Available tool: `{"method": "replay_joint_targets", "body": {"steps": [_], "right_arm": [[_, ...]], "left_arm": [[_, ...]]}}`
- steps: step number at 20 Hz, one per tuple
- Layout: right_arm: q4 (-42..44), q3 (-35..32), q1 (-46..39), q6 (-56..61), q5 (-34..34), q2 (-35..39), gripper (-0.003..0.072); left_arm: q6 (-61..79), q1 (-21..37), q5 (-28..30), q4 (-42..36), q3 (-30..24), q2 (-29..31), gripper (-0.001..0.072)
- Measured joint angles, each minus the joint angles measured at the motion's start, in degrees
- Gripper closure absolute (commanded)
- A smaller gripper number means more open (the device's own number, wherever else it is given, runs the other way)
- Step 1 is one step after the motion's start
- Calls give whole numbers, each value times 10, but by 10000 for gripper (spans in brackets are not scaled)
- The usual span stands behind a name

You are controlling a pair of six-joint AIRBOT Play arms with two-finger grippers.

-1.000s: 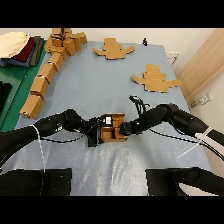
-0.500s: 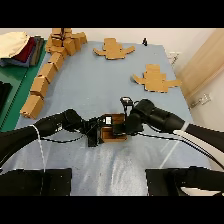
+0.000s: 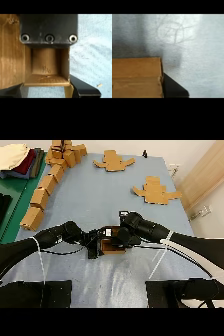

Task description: Fold the box.

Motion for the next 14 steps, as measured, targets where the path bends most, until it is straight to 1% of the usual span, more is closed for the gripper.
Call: {"method": "replay_joint_targets", "body": {"steps": [1,7,8,9,10,12,14], "right_arm": [[-3,0,0,1,-2,-1,672],[-10,1,2,3,-3,-3,681],[-11,1,2,3,-3,-3,632],[-13,1,2,3,-3,-3,452],[-16,1,2,0,-1,-4,387],[-16,2,2,-1,0,-3,386],[-15,2,2,-1,-1,-3,327]], "left_arm": [[0,0,0,0,0,0,353],[0,0,0,0,0,0,353],[0,0,0,0,0,0,353],[0,0,0,0,0,0,353],[0,0,0,0,0,0,353],[0,0,0,0,0,0,353],[0,0,0,0,0,0,353]]}}
